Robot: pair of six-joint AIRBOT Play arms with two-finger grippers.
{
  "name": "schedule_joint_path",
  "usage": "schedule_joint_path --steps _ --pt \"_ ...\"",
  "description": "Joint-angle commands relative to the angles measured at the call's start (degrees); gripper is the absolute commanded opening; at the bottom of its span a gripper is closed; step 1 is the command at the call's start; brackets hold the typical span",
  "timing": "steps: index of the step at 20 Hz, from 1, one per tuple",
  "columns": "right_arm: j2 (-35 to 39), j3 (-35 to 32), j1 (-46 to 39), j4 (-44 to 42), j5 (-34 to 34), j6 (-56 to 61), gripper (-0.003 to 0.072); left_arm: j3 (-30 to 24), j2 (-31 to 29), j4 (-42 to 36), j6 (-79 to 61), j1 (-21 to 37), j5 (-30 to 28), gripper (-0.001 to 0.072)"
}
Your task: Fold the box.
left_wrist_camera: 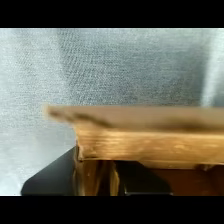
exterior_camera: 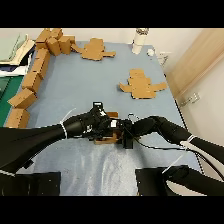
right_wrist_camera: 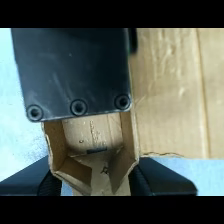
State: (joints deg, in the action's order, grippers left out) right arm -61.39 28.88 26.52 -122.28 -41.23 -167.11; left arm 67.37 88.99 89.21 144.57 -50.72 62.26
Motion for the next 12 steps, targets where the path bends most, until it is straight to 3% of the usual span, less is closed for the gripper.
schedule_joint_path --steps 1,2,3,12 --pt "0.02 0.02 0.00 -0.02 0.04 0.02 0.0530 0.04 0.42 -0.07 0.15 -0.02 0.13 0.0232" --pt "0.02 0.02 0.00 -0.02 0.04 0.00 0.0530 0.04 0.42 -0.07 0.33 -0.02 0.13 0.0160" --pt "0.02 0.02 0.00 -0.02 0.04 0.00 0.0530 0.04 0.42 -0.07 0.11 -0.04 0.07 0.0015" --pt "0.02 0.02 0.00 -0.02 0.04 0.00 0.0530 0.07 0.42 -0.66 0.07 -0.02 0.11 0.0028"
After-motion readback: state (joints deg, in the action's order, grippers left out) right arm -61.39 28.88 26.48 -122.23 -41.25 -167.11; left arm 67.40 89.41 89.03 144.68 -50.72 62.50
